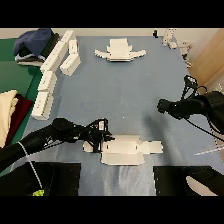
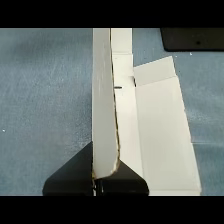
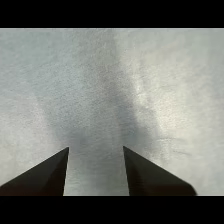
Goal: Fold the box.
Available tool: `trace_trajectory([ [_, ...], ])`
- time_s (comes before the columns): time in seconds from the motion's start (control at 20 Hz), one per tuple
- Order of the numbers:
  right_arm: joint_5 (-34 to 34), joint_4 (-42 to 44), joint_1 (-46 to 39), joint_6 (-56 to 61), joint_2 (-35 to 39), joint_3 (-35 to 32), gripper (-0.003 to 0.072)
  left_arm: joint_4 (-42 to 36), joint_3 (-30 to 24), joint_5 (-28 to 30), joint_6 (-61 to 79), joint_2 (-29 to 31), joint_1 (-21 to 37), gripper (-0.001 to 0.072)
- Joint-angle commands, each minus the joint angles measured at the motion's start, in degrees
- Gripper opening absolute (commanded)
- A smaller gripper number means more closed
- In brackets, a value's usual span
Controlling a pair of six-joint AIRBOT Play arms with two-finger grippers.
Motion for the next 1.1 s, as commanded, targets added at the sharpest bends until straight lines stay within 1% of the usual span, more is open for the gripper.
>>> trace_trajectory([
  [0.0, -0.94, 1.44, 0.04, -0.24, -0.02, 0.02, 0.0545, 0.00, -0.04, 0.04, -0.87, -0.02, 0.00, 0.0014],
  [0.05, -1.55, 2.45, 0.04, -0.28, -0.02, 0.02, 0.0536, 0.00, -0.04, 0.07, -0.87, -0.02, 0.00, 0.0014],
  [0.1, -2.29, 3.34, 0.04, -0.76, -0.02, 0.02, 0.0496, 0.00, -0.04, 0.07, -0.85, -0.02, 0.00, 0.0014],
  [0.15, -3.02, 4.24, 0.04, -1.66, -0.02, 0.02, 0.0351, -0.02, -0.02, 0.07, -0.85, -0.02, 0.00, 0.0014],
  [0.2, -3.89, 5.05, 0.04, -2.43, -0.02, 0.02, 0.0173, -0.02, -0.02, 0.07, -0.83, 0.00, 0.00, 0.0014],
  [0.25, -4.74, 5.66, 0.04, -3.61, 0.00, 0.04, 0.0034, -0.02, -0.02, 0.07, -0.83, 0.00, 0.00, 0.0014],
  [0.3, -5.57, 6.38, 0.04, -5.73, 0.02, 0.04, 0.0000, -0.02, -0.02, 0.07, -0.83, 0.00, 0.00, 0.0014],
  [0.4, -8.04, 9.73, 1.16, -8.83, 0.59, 0.04, -0.0002, -0.04, -0.02, 0.07, -0.83, 0.00, 0.00, 0.0014],
  [0.55, -13.40, 9.79, 7.19, -8.48, 3.87, 0.02, -0.0003, -0.04, -0.02, 0.07, -0.83, 0.00, 0.00, 0.0014],
  [0.75, -23.37, 6.08, 19.30, 4.28, 10.71, -0.02, -0.0003, -0.04, -0.02, 0.07, -0.83, 0.00, 0.00, 0.0014],
  [0.8, -24.92, 5.75, 22.67, 6.91, 12.24, -0.04, -0.0003, -0.04, -0.02, 0.07, -0.83, -0.02, 0.00, 0.0014],
  [0.95, -25.40, 5.20, 34.95, 12.61, 15.23, -0.04, -0.0003, -0.04, -0.02, 0.07, -0.83, 0.00, 0.00, 0.0014],
  [1.05, -25.33, 1.18, 43.82, 18.16, 15.32, -0.52, -0.0003, -0.04, -0.02, 0.07, -0.83, 0.00, 0.00, 0.0014],
])
